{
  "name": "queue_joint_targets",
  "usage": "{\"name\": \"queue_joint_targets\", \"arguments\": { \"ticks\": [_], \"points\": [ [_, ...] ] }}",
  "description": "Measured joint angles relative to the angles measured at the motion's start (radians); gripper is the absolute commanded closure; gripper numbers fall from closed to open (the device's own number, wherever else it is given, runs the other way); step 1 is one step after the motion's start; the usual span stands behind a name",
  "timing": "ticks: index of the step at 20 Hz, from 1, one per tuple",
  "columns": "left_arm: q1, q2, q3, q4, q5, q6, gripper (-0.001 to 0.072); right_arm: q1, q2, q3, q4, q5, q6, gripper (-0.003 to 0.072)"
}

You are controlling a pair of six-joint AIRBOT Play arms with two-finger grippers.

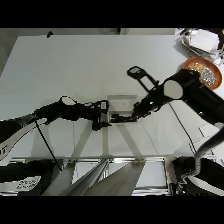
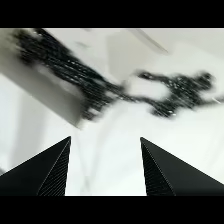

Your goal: Fold the box and place the chain.

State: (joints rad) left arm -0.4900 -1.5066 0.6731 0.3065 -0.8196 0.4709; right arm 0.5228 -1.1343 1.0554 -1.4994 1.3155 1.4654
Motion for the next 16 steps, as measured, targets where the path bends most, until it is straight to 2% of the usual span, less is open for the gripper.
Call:
{"name": "queue_joint_targets", "arguments": {
  "ticks": [2, 6, 12, 16],
  "points": [
    [0.0, 0.0, 0.0, 0.0, 0.0, 0.0, 0.0501, -0.078, 0.008, -0.032, -0.021, -0.009, -0.026, 0.0208],
    [0.0, 0.0, 0.0, 0.0, 0.0, 0.0, 0.0501, -0.168, -0.036, -0.093, -0.034, -0.108, -0.064, 0.0207],
    [0.0, 0.0, 0.0, 0.0, 0.0, 0.0, 0.0501, -0.198, -0.204, -0.116, -0.033, -0.23, -0.083, 0.0208],
    [0.0, 0.0, 0.0, 0.0, 0.0, 0.0, 0.0501, -0.202, -0.262, -0.118, 0.013, -0.297, -0.102, 0.0211]
  ]
}}
